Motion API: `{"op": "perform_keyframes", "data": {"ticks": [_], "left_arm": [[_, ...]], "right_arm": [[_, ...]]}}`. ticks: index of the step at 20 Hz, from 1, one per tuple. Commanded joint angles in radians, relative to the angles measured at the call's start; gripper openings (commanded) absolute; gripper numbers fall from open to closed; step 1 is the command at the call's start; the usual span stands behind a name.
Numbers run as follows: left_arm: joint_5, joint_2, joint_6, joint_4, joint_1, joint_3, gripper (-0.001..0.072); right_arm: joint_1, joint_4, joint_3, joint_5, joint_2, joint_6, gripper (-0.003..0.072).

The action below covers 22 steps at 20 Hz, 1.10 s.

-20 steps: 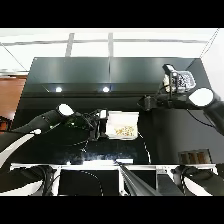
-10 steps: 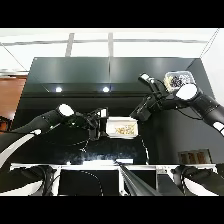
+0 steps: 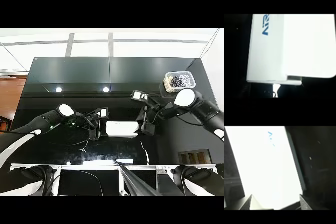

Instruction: Fold the box and place the chain.

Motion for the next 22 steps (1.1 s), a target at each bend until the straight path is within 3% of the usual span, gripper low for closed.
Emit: {"op": "perform_keyframes", "data": {"ticks": [1,10,11,12,18,20,22], "left_arm": [[-0.001,-0.001,0.000,0.001,0.000,0.000,0.0512],[-0.001,-0.001,0.001,0.001,0.000,0.000,0.0512],[-0.001,-0.001,0.001,0.001,0.000,0.000,0.0512],[-0.001,-0.001,0.001,0.001,0.000,0.000,0.0512],[-0.001,-0.001,0.001,0.001,0.000,0.000,0.0512],[-0.001,-0.001,0.001,0.001,0.000,0.000,0.0512],[-0.001,-0.001,0.001,0.001,0.000,0.000,0.0512]], "right_arm": [[0.061,0.025,-0.047,-0.124,0.004,-0.148,0.0720],[0.069,0.028,-0.047,-0.154,0.004,-0.165,0.0708],[0.069,0.028,-0.047,-0.149,0.005,-0.155,0.0493],[0.069,0.029,-0.047,-0.145,0.004,-0.151,0.0427],[0.069,0.035,-0.047,-0.142,0.004,-0.111,0.0426],[0.069,0.035,-0.048,-0.138,0.004,-0.107,0.0249],[0.069,0.035,-0.048,-0.137,0.004,-0.107,0.0245]]}}
